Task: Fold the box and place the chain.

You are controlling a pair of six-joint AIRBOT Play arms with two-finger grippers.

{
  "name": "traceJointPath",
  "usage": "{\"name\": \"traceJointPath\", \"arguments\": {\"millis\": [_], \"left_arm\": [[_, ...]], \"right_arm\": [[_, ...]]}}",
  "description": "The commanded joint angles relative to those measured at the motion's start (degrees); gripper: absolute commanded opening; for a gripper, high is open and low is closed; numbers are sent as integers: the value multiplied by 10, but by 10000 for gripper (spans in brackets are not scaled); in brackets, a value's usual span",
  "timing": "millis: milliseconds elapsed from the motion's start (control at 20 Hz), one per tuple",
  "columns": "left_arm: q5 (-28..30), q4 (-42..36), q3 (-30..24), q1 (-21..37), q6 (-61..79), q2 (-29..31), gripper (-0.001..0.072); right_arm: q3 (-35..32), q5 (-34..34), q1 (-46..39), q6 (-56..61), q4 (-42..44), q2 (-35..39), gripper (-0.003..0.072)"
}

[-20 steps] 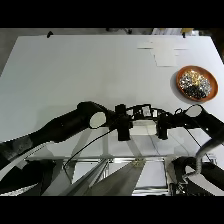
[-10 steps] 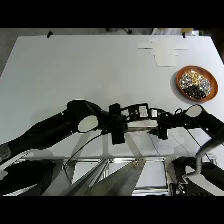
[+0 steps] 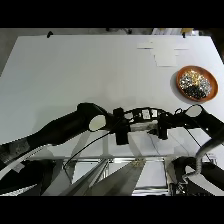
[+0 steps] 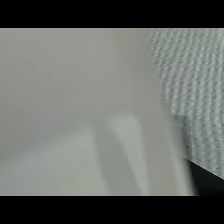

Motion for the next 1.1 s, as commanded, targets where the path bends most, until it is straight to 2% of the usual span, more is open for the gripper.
{"name": "traceJointPath", "arguments": {"millis": [0,150,600,750,900,1050], "left_arm": [[141,-15,0,3,16,-27,-2],[165,-14,0,9,-20,-51,-2],[165,-16,0,20,-75,-104,-1],[160,-17,0,20,-75,-102,-1],[120,-14,0,34,-75,-72,-1],[43,2,0,57,-78,-20,-1]], "right_arm": [[0,0,0,0,0,1,340],[0,0,0,0,0,1,340],[0,0,0,0,0,1,340],[0,0,0,0,0,1,340],[0,0,0,0,0,1,340],[0,0,0,0,0,1,340]]}}
